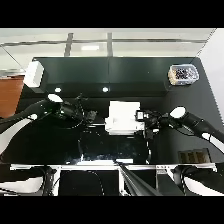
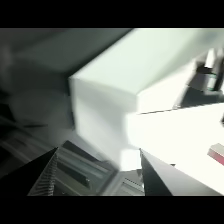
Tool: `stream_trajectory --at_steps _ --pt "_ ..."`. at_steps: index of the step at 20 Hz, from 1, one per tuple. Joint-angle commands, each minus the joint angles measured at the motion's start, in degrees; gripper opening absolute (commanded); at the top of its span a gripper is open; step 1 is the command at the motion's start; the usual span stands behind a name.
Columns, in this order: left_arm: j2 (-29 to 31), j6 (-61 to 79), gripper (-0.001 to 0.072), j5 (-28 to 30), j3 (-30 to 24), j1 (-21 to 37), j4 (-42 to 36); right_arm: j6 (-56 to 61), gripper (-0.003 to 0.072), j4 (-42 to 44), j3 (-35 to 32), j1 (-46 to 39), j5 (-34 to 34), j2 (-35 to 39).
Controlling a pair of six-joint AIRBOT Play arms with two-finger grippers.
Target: Fold the box and place the chain.
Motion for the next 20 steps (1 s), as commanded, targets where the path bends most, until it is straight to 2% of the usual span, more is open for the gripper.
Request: stream_trajectory --at_steps 1,5,7,11,20 --pt "-0.1 0.2 0.0579 -1.5 1.4 -0.5 -0.3 0.0 0.0299 0.0 0.0 0.0 0.0 0.0" --pt "-0.1 -1.8 0.0571 0.7 2.1 -3.5 1.6 0.0 0.0299 0.0 0.0 0.0 0.0 0.0" --pt "-0.1 -3.3 0.0521 0.7 4.0 -5.1 4.6 0.0 0.0299 0.0 0.0 0.0 0.0 0.0" --pt "-0.1 -12.7 0.0507 0.6 8.0 -7.5 7.4 0.0 0.0299 0.0 0.0 0.0 0.0 0.0" --pt "-0.1 -28.7 0.0482 2.0 14.4 -13.9 20.5 0.0 0.0299 0.0 0.0 0.0 0.0 0.0"
